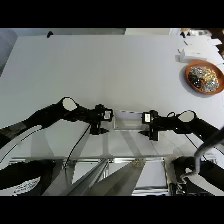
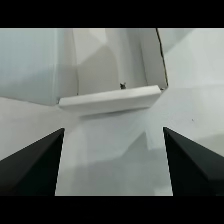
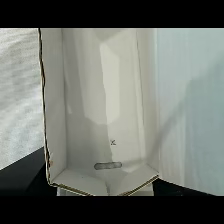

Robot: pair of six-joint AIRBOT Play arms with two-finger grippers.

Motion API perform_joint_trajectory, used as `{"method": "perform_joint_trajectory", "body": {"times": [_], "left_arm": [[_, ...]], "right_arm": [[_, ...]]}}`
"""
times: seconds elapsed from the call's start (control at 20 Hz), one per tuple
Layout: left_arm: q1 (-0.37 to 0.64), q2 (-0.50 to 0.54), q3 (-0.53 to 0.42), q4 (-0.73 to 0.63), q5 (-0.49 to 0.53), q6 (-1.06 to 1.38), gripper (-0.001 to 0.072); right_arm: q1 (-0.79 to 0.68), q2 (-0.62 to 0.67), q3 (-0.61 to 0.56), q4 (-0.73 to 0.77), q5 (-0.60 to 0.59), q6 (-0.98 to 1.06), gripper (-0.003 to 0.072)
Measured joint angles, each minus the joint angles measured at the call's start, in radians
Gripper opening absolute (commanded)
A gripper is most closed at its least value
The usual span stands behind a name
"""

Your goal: Fold the box and place the chain.

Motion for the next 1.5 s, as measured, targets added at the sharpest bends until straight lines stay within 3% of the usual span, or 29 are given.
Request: {"method": "perform_joint_trajectory", "body": {"times": [0.95,1.1,1.15,1.25,1.3,1.35,1.5], "left_arm": [[-0.058,-0.11,-0.003,-0.241,0.027,0.193,0.069],[-0.062,-0.114,-0.003,-0.259,0.04,0.192,0.047],[-0.063,-0.114,-0.003,-0.262,0.042,0.192,0.0378],[-0.064,-0.115,-0.003,-0.266,0.045,0.192,0.0125],[-0.065,-0.115,-0.004,-0.266,0.047,0.191,0.0059],[-0.066,-0.115,-0.003,-0.266,0.048,0.189,0.0007],[-0.07,-0.115,-0.003,-0.263,0.051,0.188,0.0011]], "right_arm": [[0.0,0.0,0.0,-0.001,0.002,-0.001,0.0404],[0.0,0.0,0.0,-0.001,0.0,-0.002,0.0404],[0.0,0.0,0.0,-0.001,0.0,-0.002,0.0404],[0.0,0.0,0.0,-0.001,0.0,-0.002,0.0404],[0.0,0.0,0.0,-0.001,0.0,-0.002,0.0404],[0.0,0.0,0.0,-0.001,0.0,-0.002,0.0404],[0.0,0.0,0.0,-0.001,0.0,-0.001,0.0404]]}}
